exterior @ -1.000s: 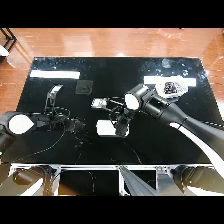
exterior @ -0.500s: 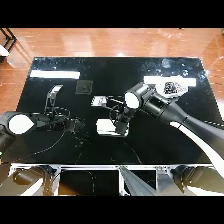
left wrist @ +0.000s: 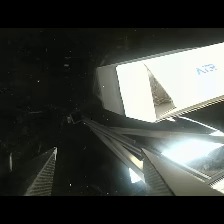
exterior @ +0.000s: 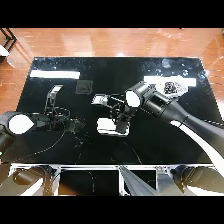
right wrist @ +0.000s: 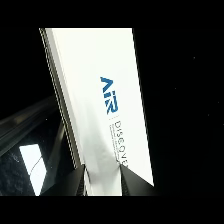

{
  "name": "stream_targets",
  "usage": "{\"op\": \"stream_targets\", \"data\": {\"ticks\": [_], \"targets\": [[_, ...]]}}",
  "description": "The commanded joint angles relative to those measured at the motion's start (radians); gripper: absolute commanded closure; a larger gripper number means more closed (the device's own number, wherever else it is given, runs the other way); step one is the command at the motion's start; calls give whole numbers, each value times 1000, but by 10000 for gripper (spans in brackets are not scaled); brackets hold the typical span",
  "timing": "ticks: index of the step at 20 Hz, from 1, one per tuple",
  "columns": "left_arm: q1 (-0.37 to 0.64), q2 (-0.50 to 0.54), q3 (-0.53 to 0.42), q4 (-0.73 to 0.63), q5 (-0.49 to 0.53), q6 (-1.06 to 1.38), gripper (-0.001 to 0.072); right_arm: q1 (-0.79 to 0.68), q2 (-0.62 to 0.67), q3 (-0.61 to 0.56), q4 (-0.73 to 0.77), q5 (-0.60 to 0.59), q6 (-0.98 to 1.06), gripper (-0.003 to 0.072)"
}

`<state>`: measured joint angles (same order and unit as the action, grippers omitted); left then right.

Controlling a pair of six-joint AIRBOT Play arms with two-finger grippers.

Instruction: Fold the box and place the chain.

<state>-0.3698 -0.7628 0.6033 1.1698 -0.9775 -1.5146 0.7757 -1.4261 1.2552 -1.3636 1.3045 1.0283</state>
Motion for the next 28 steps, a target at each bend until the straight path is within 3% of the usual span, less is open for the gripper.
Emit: {"op": "stream_targets", "data": {"ticks": [1, 11, 13, 21, 28], "targets": [[1, -1, 0, 0, 0, 0, 88, -1, 0, 0, 2, -4, 1, 447], [1, -1, 0, 0, 0, 0, 88, -1, 0, -29, 27, -28, 1, 438], [1, -1, 0, 0, 0, 0, 88, -1, 0, -29, 24, -28, 14, 302], [1, -1, 0, 0, -1, 3, 88, -1, 18, -27, 7, -19, 84, 302], [1, -1, 0, 0, 1, 5, 88, -31, 49, 33, 5, 62, 237, 301]]}}
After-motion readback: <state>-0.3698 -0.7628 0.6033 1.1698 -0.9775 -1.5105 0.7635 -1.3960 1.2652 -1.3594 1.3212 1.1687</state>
